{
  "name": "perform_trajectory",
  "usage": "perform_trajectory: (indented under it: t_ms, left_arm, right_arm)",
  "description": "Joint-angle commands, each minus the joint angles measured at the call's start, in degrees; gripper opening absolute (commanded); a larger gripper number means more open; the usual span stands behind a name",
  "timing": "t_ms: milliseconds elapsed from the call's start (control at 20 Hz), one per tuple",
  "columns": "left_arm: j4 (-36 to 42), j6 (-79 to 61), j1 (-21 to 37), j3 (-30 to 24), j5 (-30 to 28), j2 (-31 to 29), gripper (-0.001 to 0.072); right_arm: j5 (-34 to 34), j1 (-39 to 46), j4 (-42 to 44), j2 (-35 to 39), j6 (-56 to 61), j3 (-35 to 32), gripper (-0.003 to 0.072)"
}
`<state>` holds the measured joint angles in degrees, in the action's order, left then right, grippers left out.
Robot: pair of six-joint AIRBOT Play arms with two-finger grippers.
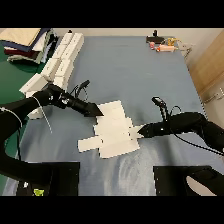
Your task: Fold the box.
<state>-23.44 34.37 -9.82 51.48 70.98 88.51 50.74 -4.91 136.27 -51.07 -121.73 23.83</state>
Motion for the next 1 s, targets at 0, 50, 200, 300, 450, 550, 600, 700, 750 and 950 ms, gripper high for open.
perform_trajectory:
  t_ms: [0, 50, 200, 300, 450, 550, 600, 700, 750, 950]
  left_arm:
    - [0.6, -3.6, -2.8, 1.6, 1.7, 1.9, 0.0407]
    - [0.5, -3.7, -3.5, 2.5, 2.1, 2.3, 0.0406]
    - [-0.4, -5.2, -4.1, 3.8, 5.2, 3.1, 0.0091]
    - [-1.0, -6.7, -4.1, 3.8, 7.0, 3.0, 0.0015]
    - [-0.9, -6.9, -4.1, 3.8, 7.2, 3.1, 0.0016]
    - [0.4, -7.0, -4.1, 4.0, 6.4, 3.0, 0.0016]
    - [0.3, -8.8, -4.1, 4.7, 5.6, 3.0, 0.0015]
    - [0.6, -16.8, -4.2, 5.7, 5.6, 2.5, 0.0013]
    - [1.2, -20.9, -4.3, 5.7, 5.4, 1.8, 0.0013]
    - [1.1, -28.6, -6.5, 5.2, 3.3, -2.6, 0.0010]
  right_arm:
    - [-0.3, -0.2, -0.2, 0.0, 0.3, 0.0, 0.0001]
    - [-0.3, -0.2, -0.2, 0.0, 0.5, 0.0, 0.0001]
    - [-0.3, -0.2, -0.4, 0.0, 0.5, 0.0, 0.0001]
    - [-0.3, -0.2, -0.5, 0.0, 0.4, 0.0, 0.0001]
    - [-0.4, -0.2, -1.2, 0.0, 0.4, 0.0, 0.0059]
    - [-0.7, -0.2, -5.4, 0.0, 0.4, 0.5, 0.0224]
    - [-0.7, -0.2, -8.6, 0.0, 0.5, 0.9, 0.0224]
    - [-0.8, -0.2, -16.3, 0.0, 4.8, 1.9, 0.0224]
    - [-0.8, -0.2, -20.2, 0.0, 7.5, 2.5, 0.0224]
    - [-0.7, -0.2, -26.4, 0.0, 14.4, 5.2, 0.0317]
